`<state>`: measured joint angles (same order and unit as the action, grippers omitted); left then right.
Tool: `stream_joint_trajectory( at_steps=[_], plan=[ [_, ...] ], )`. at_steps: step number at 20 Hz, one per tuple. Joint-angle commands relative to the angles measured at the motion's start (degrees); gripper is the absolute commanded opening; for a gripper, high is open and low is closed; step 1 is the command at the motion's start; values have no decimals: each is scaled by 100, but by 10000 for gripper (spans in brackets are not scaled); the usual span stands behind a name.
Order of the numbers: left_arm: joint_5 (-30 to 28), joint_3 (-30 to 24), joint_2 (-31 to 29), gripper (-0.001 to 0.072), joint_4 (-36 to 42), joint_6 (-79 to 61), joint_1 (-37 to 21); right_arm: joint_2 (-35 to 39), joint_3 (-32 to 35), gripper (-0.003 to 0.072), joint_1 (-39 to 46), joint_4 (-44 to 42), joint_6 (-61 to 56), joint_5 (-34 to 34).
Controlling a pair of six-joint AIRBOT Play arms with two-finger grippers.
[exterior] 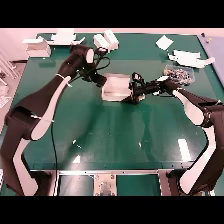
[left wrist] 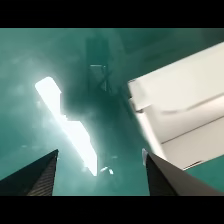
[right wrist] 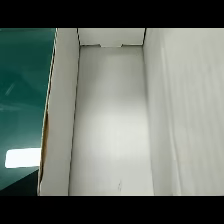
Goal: Fold the box and place the chain.
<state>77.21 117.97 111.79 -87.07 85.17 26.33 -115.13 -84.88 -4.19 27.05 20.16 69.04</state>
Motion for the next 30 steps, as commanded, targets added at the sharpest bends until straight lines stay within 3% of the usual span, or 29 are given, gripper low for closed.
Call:
stream_joint_trajectory(
  at_steps=[1, 5, 9, 10, 13, 16, 19, 20, 23, 30],
  plan=[
    [81, -33, -227, 610, 319, -1495, -341, 4, 0, 599, 0, 0, 0, 2],
    [245, -208, -243, 592, 2127, -3126, -979, 4, 0, 599, -2, 0, 0, 2],
    [116, -909, -227, 594, 3904, -5357, -1519, 4, 0, 598, 0, 0, 0, 2],
    [114, -1102, -199, 640, 4260, -6102, -1600, 4, 0, 599, -2, 0, 0, 2],
    [-448, -1646, -170, 662, 4148, -7541, -1620, 4, 0, 598, -2, 0, 0, 2],
    [-791, -1792, -170, 662, 4162, -7626, -1620, 4, 0, 599, -2, 0, 0, 2],
    [-765, -1816, -133, 667, 4566, -8240, -1622, 4, 0, 598, 0, 0, 0, 2],
    [-780, -1814, -83, 716, 4690, -8406, -1622, 4, 0, 598, -2, 0, 0, 2],
    [-782, -1814, 146, 713, 5274, -8883, -1620, 4, 0, 599, -2, 0, 0, 2],
    [-483, -1810, 511, 713, 5604, -9482, -1620, 4, 0, 599, -2, 0, 0, 2]
  ],
)
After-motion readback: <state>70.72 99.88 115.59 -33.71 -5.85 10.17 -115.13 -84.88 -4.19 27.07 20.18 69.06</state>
